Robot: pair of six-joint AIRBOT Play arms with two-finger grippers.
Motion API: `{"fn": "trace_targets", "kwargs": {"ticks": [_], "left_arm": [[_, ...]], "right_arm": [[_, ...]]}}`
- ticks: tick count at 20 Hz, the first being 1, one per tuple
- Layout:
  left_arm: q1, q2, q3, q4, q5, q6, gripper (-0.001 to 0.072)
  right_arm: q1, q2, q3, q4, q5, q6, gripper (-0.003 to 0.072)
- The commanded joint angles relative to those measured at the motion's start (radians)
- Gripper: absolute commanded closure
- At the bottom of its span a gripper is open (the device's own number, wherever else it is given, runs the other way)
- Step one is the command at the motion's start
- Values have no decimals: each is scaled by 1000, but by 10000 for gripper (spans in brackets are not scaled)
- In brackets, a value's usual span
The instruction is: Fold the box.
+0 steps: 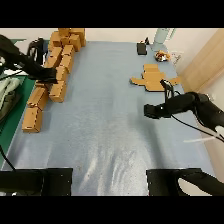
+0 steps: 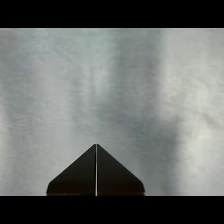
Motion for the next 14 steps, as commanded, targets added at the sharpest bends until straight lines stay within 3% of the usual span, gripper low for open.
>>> {"fn": "trace_targets", "kwargs": {"ticks": [1, 4, 7, 14], "left_arm": [[-160, 9, 10, 21, -4, -36, 700], [-347, 7, -21, 50, 79, -142, 700], [-465, -1, -93, 49, 133, -201, 700], [-556, -5, -186, 41, 80, -240, 695]], "right_arm": [[6, -128, 130, 77, -21, -36, 683], [54, -232, 261, 76, -27, -36, 683], [132, -298, 342, 74, -27, -36, 683], [197, -328, 371, 72, -63, -34, 683]]}}
